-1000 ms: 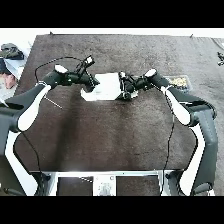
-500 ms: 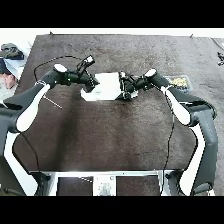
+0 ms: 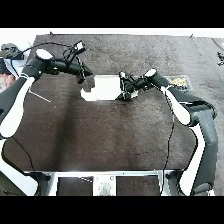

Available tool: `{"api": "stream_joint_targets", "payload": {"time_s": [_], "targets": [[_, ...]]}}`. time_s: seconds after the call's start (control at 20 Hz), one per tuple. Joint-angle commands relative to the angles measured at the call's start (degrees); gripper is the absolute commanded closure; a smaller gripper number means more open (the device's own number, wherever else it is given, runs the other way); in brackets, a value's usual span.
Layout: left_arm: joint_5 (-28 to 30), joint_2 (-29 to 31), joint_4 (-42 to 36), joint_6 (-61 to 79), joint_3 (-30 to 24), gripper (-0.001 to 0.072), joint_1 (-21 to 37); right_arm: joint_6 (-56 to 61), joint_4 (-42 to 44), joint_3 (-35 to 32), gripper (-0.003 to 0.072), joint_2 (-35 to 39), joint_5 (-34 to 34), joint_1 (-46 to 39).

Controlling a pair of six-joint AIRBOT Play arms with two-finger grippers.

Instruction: Fold the box and place the chain.

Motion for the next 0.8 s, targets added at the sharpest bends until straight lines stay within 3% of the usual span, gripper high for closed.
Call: {"api": "stream_joint_targets", "payload": {"time_s": [0.0, 0.15, 0.25, 0.75], "targets": [[-6.56, 0.72, 11.19, 1.86, -0.63, 0.0269, -1.01, 0.04, 0.04, 0.04, 0.0312, -0.02, 0.04, 0.04], [-0.94, 0.5, 19.04, 1.75, -3.45, 0.0263, -3.98, 0.04, 0.04, 0.04, 0.0312, -0.02, 0.04, 0.04], [2.21, -0.42, 19.41, 1.77, -4.79, 0.0262, -5.2, 0.04, 0.04, 0.04, 0.0312, -0.02, 0.04, 0.04], [5.53, -4.61, 17.62, 2.21, -5.03, 0.0264, -5.55, 0.04, 0.04, 0.04, 0.0311, -0.02, 0.04, 0.04]]}}
